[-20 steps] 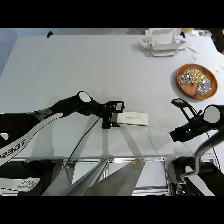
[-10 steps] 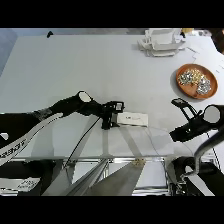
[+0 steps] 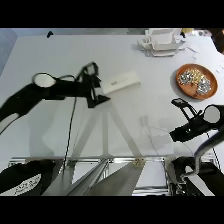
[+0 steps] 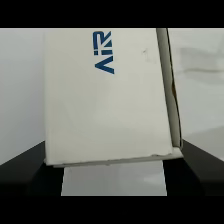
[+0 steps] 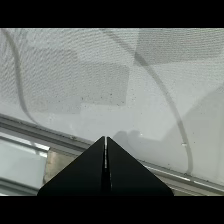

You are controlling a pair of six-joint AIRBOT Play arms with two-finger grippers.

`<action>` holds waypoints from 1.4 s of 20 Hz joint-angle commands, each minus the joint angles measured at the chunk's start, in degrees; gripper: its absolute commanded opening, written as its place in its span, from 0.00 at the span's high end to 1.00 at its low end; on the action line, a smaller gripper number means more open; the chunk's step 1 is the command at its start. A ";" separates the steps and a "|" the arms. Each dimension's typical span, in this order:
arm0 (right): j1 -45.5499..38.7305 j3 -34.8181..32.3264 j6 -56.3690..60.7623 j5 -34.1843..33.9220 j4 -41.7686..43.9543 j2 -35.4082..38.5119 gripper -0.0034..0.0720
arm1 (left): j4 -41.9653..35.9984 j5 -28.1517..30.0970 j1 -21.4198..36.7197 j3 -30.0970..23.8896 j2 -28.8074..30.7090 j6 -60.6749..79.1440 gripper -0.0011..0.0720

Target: Fold the box and place the chain.

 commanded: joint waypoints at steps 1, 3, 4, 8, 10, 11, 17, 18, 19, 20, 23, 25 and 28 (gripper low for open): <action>-0.04 0.02 0.02 -0.02 0.00 -0.04 0.92 | 4.55 0.24 10.21 0.04 9.64 -13.00 0.98; -0.04 0.02 0.02 0.00 0.00 -0.04 0.92 | 8.61 0.22 16.65 0.04 11.91 -21.68 0.98; -0.04 0.02 0.02 0.00 -0.02 -0.04 0.92 | 11.43 0.20 19.50 0.04 12.22 -26.56 0.98; -0.04 0.02 0.02 0.00 -0.02 -0.04 0.92 | 29.38 0.20 29.20 -0.09 11.19 -45.72 0.97; -0.04 0.02 0.02 0.00 -0.02 -0.04 0.92 | 37.11 -0.90 32.83 -0.13 10.08 -53.18 0.94; -0.04 0.02 0.02 -0.02 -0.02 -0.04 0.92 | 39.78 -2.08 34.42 -0.15 9.31 -55.60 0.93; -0.04 0.02 0.02 0.00 -0.02 -0.04 0.92 | 41.81 -11.45 39.80 -0.15 2.56 -57.64 0.93; -0.04 0.02 0.02 0.00 -0.02 -0.04 0.92 | 42.80 -11.52 39.85 -0.15 1.27 -58.69 0.93; -0.04 0.02 0.02 -0.02 -0.02 -0.04 0.92 | 44.39 -11.58 39.80 -0.15 0.13 -59.82 0.90; -0.04 0.02 0.02 0.00 -0.04 -0.04 0.92 | 45.57 -12.07 39.80 -0.15 -0.98 -61.40 0.82; -0.04 0.02 0.02 0.00 -0.02 -0.04 0.92 | 49.33 -13.49 39.80 -0.66 -3.30 -62.75 0.77; -0.04 0.02 0.02 0.00 -0.04 -0.04 0.92 | 50.21 -13.49 39.74 -1.46 -3.65 -62.75 0.75; -0.04 0.02 0.02 0.00 -0.02 -0.04 0.92 | 50.73 -14.08 39.74 -1.92 -3.63 -62.79 0.36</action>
